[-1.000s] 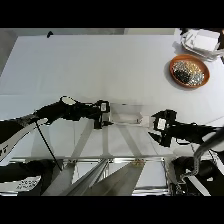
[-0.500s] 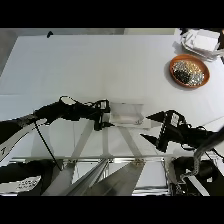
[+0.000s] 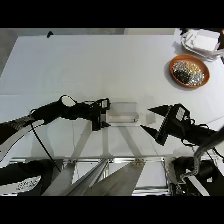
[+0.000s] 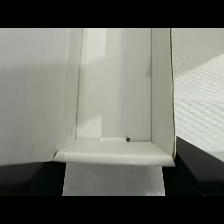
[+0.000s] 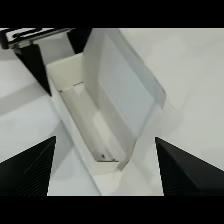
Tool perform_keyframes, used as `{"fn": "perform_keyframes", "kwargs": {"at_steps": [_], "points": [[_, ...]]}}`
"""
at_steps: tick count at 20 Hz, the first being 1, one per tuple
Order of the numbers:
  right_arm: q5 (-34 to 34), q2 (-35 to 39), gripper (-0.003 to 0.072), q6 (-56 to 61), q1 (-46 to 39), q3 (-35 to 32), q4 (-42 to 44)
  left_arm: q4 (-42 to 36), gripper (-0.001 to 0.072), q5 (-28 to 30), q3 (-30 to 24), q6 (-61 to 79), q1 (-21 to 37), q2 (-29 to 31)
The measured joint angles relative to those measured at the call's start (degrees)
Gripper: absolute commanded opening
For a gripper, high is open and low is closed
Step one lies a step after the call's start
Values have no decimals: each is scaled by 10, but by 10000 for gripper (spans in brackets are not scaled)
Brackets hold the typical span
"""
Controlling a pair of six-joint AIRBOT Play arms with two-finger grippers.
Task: Fold the box and place the chain.
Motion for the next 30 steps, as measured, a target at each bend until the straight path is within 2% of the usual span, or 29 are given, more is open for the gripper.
{"fn": "perform_keyframes", "kwargs": {"at_steps": [5,12,28,29,30], "points": [[-26,0,641,-2,0,0,0,16,130,10,0,-12,0,3],[-36,-8,642,-4,0,0,-1,27,130,52,-1,-18,-1,30],[-37,-45,641,-5,0,0,-3,30,132,56,0,-20,-17,20],[-37,-45,638,-5,0,0,-2,31,132,56,0,-20,-17,20],[-37,-45,554,-5,0,0,-2,31,132,56,0,-20,-17,19]]}}
